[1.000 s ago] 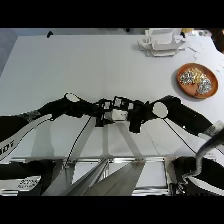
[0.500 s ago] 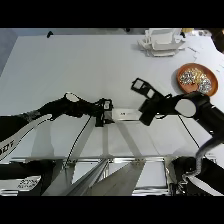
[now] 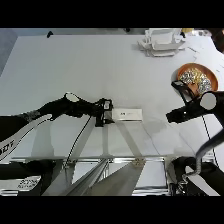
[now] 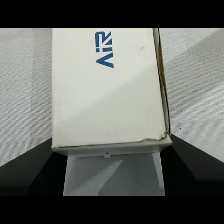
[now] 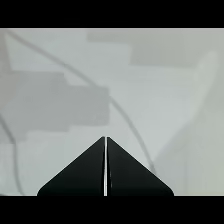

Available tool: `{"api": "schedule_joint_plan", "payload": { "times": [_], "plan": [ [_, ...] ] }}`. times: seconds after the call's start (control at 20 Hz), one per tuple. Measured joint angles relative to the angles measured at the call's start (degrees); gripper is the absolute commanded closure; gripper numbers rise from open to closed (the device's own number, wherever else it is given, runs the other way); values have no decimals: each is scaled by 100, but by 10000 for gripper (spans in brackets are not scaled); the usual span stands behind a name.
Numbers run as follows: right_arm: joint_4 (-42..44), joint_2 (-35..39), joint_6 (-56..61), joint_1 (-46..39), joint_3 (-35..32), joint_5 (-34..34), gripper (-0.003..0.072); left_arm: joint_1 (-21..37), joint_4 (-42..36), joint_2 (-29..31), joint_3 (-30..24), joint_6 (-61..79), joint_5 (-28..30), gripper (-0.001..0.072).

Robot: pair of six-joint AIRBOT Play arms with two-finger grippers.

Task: Fold the box and place the chain.

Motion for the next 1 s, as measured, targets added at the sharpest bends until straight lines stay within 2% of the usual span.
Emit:
{"api": "schedule_joint_plan", "payload": {
  "times": [0.85, 0.95, 1.0],
  "plan": [
    [-295, 0, 282, -264, -59, 131, 676, 2, 0, 0, 0, 2, -2, 581],
    [-297, 0, 282, -264, -59, 131, 676, 2, -11, 2, 0, 4, 0, 702],
    [-297, 0, 282, -264, -59, 131, 676, 15, -20, 28, 0, 9, 33, 703]
  ]
}}
